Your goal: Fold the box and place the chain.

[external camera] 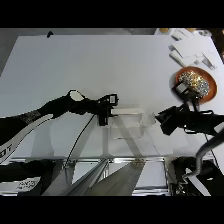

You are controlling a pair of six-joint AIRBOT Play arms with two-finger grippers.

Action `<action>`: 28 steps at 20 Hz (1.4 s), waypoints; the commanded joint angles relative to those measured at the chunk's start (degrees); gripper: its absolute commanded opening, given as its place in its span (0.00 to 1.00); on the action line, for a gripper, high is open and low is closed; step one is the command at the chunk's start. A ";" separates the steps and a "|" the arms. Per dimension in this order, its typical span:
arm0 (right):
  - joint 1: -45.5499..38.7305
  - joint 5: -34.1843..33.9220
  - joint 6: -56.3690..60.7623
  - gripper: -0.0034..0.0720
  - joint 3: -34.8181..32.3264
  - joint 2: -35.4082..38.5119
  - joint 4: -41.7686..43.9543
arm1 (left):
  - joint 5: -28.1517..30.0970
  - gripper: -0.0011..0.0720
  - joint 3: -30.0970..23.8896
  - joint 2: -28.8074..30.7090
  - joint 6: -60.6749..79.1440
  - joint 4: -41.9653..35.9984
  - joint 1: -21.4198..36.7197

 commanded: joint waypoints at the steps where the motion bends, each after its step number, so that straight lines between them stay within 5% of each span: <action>1: 5.79 -0.09 -34.01 0.33 -2.49 -1.16 3.50 | 0.00 0.03 0.00 0.02 0.02 0.02 0.02; 3: 10.40 -0.50 -46.18 0.34 -4.39 -2.38 5.01 | 0.00 0.03 0.00 0.04 0.02 0.02 0.02; 8: 14.88 -6.36 -47.30 0.81 -9.62 -6.03 2.47 | 0.02 0.03 0.00 0.02 0.02 0.02 0.02; 11: 16.98 -12.04 -47.32 0.97 -11.45 -8.55 2.49 | 0.00 0.03 0.00 0.02 0.02 0.02 0.02; 28: 21.51 -24.61 -47.10 0.96 -14.93 -13.60 2.93 | 0.00 0.03 0.00 0.04 0.02 0.02 0.02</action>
